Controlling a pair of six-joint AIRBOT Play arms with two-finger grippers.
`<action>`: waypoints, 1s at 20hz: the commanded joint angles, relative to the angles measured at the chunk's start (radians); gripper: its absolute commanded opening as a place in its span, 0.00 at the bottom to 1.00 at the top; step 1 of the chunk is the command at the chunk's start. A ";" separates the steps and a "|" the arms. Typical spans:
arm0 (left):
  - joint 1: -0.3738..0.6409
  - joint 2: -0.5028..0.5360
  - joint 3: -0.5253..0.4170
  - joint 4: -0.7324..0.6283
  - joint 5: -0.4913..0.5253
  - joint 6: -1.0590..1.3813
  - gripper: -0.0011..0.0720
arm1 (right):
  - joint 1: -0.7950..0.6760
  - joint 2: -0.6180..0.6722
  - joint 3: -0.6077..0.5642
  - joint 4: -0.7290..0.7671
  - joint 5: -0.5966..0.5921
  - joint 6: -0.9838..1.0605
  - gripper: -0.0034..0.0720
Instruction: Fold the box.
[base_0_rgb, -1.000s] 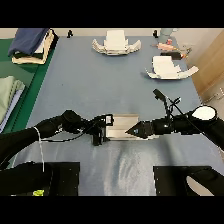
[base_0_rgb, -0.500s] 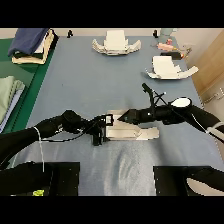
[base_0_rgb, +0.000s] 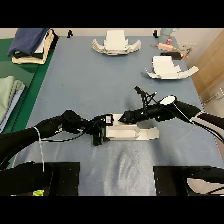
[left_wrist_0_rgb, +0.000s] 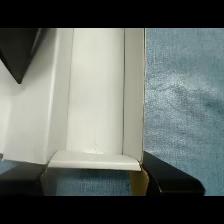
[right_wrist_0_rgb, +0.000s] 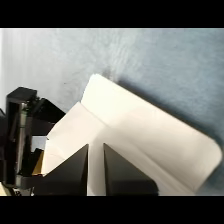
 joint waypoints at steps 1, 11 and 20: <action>0.000 0.000 0.001 0.001 0.000 0.003 0.69 | 0.024 -0.021 0.003 -0.024 -0.023 -0.015 0.24; 0.000 0.000 0.001 0.001 0.000 0.003 0.69 | 0.027 0.093 0.063 -0.037 -0.008 -0.036 0.24; 0.000 0.000 0.001 0.001 0.000 0.003 0.69 | 0.026 0.440 0.037 -0.360 0.310 -0.107 0.26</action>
